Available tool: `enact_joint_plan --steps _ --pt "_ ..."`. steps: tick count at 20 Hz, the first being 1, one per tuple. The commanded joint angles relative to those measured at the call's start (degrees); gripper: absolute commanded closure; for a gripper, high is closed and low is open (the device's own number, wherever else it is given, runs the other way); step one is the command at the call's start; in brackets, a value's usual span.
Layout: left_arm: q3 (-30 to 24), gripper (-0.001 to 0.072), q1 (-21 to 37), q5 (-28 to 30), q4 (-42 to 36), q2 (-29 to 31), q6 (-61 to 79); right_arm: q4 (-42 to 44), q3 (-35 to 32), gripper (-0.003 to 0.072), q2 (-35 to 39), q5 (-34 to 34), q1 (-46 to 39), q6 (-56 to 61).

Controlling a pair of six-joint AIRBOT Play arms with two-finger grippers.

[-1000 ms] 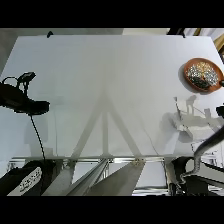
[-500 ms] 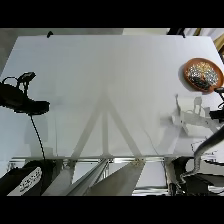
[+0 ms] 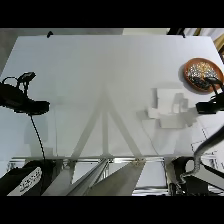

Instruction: Fold the box and place the chain.

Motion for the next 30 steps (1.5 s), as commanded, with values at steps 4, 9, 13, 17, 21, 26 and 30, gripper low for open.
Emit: enact_joint_plan --steps 4,9,13,17,21,26,30 --pt "0.0 0.0698 0.0 0.0 0.0 0.0 0.0 25.5 -15.7 0.0675 17.0 -12.6 19.2 -1.7" --pt "0.0 0.0698 0.1 -1.4 0.1 0.0 0.0 24.4 -17.6 0.0675 18.1 -21.4 36.6 6.3" --pt "0.0 0.0698 0.0 -7.3 0.0 0.0 0.0 21.4 -17.6 0.0674 17.7 -25.9 44.0 11.5" --pt "0.0 0.0696 0.0 -9.7 -8.2 -0.1 3.1 20.4 -17.6 0.0674 17.3 -25.9 45.4 13.3" --pt "0.0 0.0238 -2.1 -10.5 -24.2 -2.0 21.7 20.4 -17.6 0.0674 17.3 -25.9 45.4 13.3" --pt "0.5 0.0234 -14.6 -8.4 -44.9 -10.1 56.2 21.1 -17.6 0.0673 17.3 -25.7 45.4 13.3" --pt "7.6 0.0256 -19.1 -4.5 -46.4 -20.1 58.2 21.1 -17.6 0.0673 17.3 -25.7 45.4 13.3"
